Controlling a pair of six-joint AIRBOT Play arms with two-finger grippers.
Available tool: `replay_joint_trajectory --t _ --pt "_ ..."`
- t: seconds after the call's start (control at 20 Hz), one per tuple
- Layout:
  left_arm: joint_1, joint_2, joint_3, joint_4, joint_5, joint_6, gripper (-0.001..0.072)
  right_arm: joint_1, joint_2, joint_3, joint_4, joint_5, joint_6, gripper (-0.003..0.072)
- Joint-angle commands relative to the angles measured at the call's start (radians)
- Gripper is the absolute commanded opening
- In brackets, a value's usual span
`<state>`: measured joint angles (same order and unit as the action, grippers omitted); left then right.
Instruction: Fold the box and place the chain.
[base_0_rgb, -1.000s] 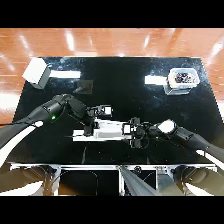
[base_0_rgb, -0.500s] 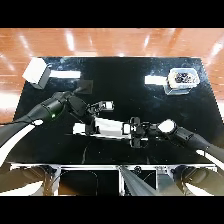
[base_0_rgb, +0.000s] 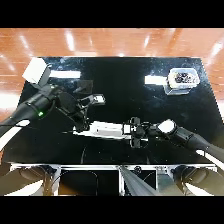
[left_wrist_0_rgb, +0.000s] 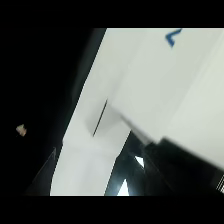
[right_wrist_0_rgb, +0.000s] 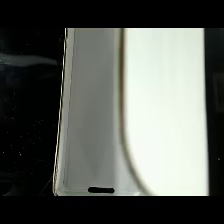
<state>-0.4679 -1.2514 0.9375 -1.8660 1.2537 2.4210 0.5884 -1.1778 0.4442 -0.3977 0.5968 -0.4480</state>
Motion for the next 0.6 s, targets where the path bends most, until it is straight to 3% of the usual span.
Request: replay_joint_trajectory --t 0.0,0.15,0.3,0.55 --pt "0.052 0.081 -0.039 -0.011 0.026 -0.077 0.0628 0.000 0.000 0.000 -0.003 0.000 0.001 0.0569" --pt "0.082 0.162 -0.151 -0.106 0.020 -0.104 0.0627 -0.014 0.000 0.000 -0.087 0.005 0.002 0.0568" --pt "0.067 0.227 -0.261 -0.183 -0.029 -0.122 0.0626 -0.053 -0.001 0.000 -0.075 0.041 0.002 0.0568" --pt "0.000 0.254 -0.286 -0.244 -0.165 -0.121 0.0626 -0.050 -0.001 0.000 -0.075 0.040 0.002 0.0568"
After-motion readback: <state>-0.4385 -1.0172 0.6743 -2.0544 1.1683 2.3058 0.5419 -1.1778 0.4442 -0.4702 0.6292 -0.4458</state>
